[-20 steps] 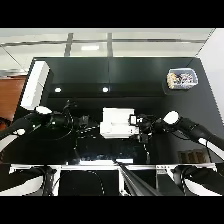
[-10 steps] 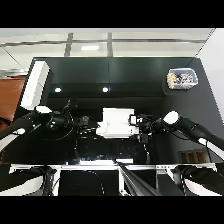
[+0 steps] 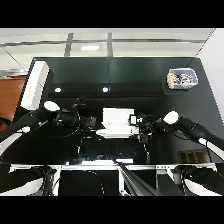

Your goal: Fold the box and place the chain.

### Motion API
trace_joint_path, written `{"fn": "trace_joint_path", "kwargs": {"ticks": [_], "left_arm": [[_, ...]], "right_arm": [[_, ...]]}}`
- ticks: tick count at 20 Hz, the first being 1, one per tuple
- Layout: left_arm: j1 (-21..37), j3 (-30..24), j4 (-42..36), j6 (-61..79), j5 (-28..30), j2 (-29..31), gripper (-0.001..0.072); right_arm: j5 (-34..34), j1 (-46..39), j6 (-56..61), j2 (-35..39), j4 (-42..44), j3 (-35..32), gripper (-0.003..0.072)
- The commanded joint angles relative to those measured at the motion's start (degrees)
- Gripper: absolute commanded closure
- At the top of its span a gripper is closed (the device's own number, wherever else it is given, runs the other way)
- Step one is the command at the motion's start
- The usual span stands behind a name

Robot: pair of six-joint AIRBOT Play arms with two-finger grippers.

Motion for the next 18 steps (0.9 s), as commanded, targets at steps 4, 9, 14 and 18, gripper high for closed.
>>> {"fn": "trace_joint_path", "kwargs": {"ticks": [4,9,14,18], "left_arm": [[-4.94,5.99,10.91,-14.51,-0.48,-0.02,0.0202],[-8.96,10.21,16.5,-20.31,0.63,-0.02,0.0203],[-10.49,11.76,18.95,-24.04,0.92,-0.02,0.0203],[-12.96,11.78,22.47,-28.87,1.81,-0.02,0.0203]], "right_arm": [[0.02,0.04,0.02,0.0,0.0,0.02,0.0457],[0.02,0.04,0.02,0.0,0.02,0.02,0.0456],[0.02,0.04,0.02,0.0,0.02,0.02,0.0457],[0.02,0.04,0.02,0.0,0.02,0.02,0.0456]]}}
